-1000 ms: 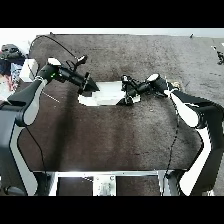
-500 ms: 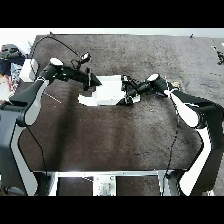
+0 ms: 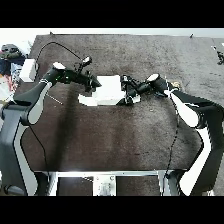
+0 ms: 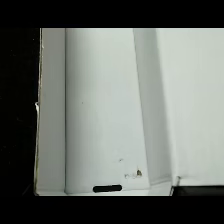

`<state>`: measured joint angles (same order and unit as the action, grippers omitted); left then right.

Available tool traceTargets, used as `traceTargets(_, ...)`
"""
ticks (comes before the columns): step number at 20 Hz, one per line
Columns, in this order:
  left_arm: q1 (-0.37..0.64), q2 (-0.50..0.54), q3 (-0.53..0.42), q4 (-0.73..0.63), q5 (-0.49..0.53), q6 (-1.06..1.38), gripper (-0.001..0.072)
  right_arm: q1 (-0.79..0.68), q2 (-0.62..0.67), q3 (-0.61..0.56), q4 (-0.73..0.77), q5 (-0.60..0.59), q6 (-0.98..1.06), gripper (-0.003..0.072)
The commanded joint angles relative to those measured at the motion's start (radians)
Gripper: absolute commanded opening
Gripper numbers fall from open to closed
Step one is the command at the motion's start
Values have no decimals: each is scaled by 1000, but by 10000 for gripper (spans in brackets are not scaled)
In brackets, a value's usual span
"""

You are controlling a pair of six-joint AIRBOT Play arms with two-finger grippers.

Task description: Fold the box and place the chain.

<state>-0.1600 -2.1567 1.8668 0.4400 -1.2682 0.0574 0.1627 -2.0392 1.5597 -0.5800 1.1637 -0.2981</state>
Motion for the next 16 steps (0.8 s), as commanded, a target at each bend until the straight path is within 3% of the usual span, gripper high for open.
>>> traceTargets(1, 1, -8, 0, 18, 2, -5, 11, 0, -1, 0, 0, 0, 0, 606)
traceTargets(10, 2, -2, 1, 50, 6, -2, 10, 0, -1, 0, 0, 0, 0, 606)
traceTargets(13, 19, 52, 7, 39, 13, 5, 9, 0, -1, 0, 0, 0, 0, 606)
traceTargets(16, 45, 122, 9, 58, -52, 3, 9, 0, -1, 0, 0, 0, 0, 606)
